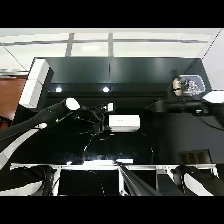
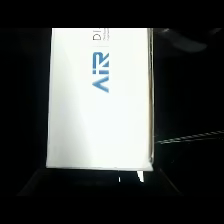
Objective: Fold the box and place the chain.
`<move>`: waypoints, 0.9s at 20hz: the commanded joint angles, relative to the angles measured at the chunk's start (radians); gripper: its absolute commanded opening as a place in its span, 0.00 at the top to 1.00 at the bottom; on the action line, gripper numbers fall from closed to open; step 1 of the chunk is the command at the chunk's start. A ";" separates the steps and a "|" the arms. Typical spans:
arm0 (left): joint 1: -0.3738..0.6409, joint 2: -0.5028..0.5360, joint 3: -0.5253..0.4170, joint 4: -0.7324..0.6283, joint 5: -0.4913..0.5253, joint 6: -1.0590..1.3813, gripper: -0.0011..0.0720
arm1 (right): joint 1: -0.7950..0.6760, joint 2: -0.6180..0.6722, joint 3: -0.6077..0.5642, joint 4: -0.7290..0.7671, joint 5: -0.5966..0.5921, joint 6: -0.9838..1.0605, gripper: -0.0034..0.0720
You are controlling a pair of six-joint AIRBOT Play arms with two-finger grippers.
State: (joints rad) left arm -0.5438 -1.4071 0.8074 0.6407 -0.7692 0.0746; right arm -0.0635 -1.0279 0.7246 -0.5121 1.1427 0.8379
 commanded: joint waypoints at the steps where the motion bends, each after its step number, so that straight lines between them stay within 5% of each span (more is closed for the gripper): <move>1: 0.007 0.043 0.002 0.012 -0.003 -0.020 0.01 | -0.211 0.151 0.017 -0.126 0.145 0.031 0.93; 4: 0.014 0.112 0.008 0.024 -0.012 -0.196 0.01 | -0.323 0.201 0.016 -0.250 0.167 0.064 0.93; 7: -0.019 0.110 0.055 -0.021 -0.016 -0.288 0.01 | -0.341 0.201 -0.020 -0.202 0.039 0.068 0.93; 14: -0.140 -0.125 0.332 0.036 -0.079 -0.386 0.01 | -0.329 0.201 -0.036 -0.208 0.007 0.067 0.93; 18: -0.145 -0.205 0.405 0.147 -0.164 -0.479 0.01 | -0.329 0.201 -0.036 -0.207 0.005 0.067 0.93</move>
State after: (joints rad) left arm -0.6785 -1.5532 1.1534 0.7082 -0.8703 -0.3336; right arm -0.3923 -0.8276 0.6899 -0.7143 1.1534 0.9058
